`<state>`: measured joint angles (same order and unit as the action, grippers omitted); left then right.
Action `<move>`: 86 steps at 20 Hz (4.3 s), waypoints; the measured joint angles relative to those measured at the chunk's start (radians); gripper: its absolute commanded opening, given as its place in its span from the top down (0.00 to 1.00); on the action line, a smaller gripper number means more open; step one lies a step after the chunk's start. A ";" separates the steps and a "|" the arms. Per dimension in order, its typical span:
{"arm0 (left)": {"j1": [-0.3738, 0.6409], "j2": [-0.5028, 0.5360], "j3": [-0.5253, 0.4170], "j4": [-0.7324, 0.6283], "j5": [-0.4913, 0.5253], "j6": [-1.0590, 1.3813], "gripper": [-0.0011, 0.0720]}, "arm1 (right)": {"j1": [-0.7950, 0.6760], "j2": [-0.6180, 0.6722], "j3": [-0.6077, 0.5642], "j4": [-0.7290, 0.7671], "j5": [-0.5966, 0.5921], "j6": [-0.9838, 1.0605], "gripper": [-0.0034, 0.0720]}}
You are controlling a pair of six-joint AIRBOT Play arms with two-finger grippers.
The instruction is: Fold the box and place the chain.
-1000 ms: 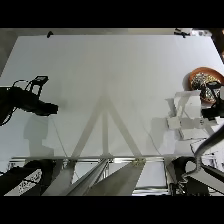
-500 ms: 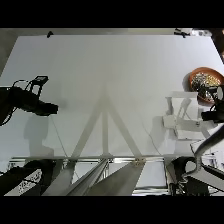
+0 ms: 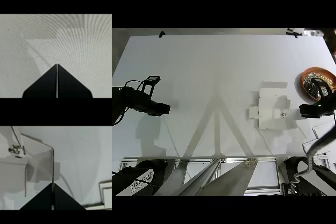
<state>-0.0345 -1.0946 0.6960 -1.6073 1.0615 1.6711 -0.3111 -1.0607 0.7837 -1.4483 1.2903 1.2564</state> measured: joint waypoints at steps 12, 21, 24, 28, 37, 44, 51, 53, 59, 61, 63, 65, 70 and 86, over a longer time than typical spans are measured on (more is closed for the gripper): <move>0.000 0.000 0.000 0.000 0.000 0.000 0.97 | 0.425 0.149 -0.054 0.248 -0.195 0.011 0.94; 0.000 0.000 0.000 -0.011 -0.032 0.000 0.97 | 0.600 0.154 -0.187 0.267 -0.322 0.074 0.94; 0.000 0.000 0.000 -0.051 -0.040 0.000 0.96 | 0.628 0.154 -0.206 0.270 -0.352 0.082 0.94; 0.000 0.000 0.000 -0.139 -0.030 0.019 0.67 | 0.641 0.154 -0.215 0.270 -0.370 0.087 0.94; -0.060 -0.015 0.001 -0.622 0.052 0.528 0.41 | 0.645 0.154 -0.217 0.274 -0.378 0.090 0.93; -0.156 -0.172 0.044 -0.964 0.043 0.832 0.12 | 0.645 0.154 -0.217 0.279 -0.377 0.090 0.93; -0.242 -0.351 0.166 -1.041 -0.019 0.906 0.12 | 0.645 0.154 -0.217 0.283 -0.351 0.090 0.93; -0.264 -0.385 0.185 -1.048 -0.039 0.916 0.13 | 0.645 0.154 -0.217 0.289 -0.346 0.090 0.93; -0.317 -0.465 0.202 -1.057 -0.060 0.967 0.68 | 0.645 0.154 -0.217 0.306 -0.340 0.090 0.93; -0.327 -0.473 0.204 -1.066 -0.064 0.983 0.90 | 0.646 0.154 -0.217 0.309 -0.341 0.090 0.93; -0.331 -0.475 0.204 -1.065 -0.078 0.993 0.97 | 0.646 0.154 -0.217 0.310 -0.343 0.090 0.93; -0.333 -0.472 0.204 -1.059 -0.093 1.001 0.97 | 0.646 0.154 -0.217 0.311 -0.347 0.089 0.93; -0.335 -0.413 0.205 -1.046 -0.080 1.158 0.97 | 0.645 0.182 -0.214 0.303 -0.328 0.090 0.65; -0.640 -0.306 0.204 -0.894 -0.330 1.286 0.98 | 0.646 0.623 -0.187 0.117 -0.074 0.222 0.65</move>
<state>-0.6743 -1.4010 0.9005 -2.5015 0.7311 2.9566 0.3347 -0.4374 0.5972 -1.3308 1.2163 1.4780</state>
